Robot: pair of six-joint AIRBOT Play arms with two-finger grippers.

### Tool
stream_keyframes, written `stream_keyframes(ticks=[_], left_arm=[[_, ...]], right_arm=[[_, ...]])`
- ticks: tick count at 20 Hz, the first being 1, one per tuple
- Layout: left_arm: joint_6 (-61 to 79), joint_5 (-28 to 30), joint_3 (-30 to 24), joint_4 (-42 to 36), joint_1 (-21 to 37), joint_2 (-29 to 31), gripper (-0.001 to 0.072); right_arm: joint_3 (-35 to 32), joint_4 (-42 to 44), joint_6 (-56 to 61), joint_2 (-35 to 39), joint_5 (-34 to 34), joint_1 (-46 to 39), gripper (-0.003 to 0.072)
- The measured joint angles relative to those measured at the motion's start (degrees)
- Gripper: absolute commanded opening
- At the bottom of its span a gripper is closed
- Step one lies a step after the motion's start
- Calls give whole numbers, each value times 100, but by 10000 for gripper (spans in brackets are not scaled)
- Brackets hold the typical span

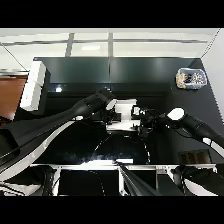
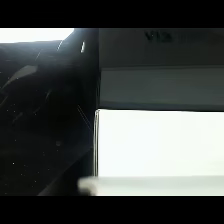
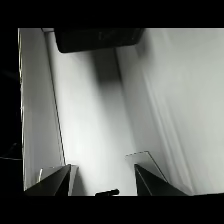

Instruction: Fold the box and place the chain.

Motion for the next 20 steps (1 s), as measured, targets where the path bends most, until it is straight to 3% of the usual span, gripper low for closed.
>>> stream_keyframes(ticks=[1, 2, 3, 4, 5, 10, 15, 17, 20], left_arm=[[0, -2, 0, -9, 0, 0, 25], [0, -2, 0, -26, 0, 0, 25], [0, -4, 0, -39, 0, 0, 25], [0, -7, 0, -50, 0, 0, 26], [-2, -9, 0, -68, 4, 0, 26], [-2, 4, 0, -111, 0, 0, 25], [4, -7, 0, -111, -2, 0, 26], [4, -9, 0, -111, 0, 0, 26], [7, -11, 0, -111, 0, 0, 26]], right_arm=[[0, 0, 37, 0, -50, 0, 405], [0, -4, 46, 0, -55, 0, 418], [0, -7, 90, 0, -55, 0, 372], [0, -9, 144, 0, -63, 0, 143], [0, -17, 267, 11, -101, -13, 5], [275, -809, 2420, 588, 378, -568, 7], [463, -2251, 5893, 1311, 953, -2374, 7], [273, -2479, 7088, 1320, 1001, -3018, 7], [-28, -2328, 7818, 981, 1408, -3351, 5]])
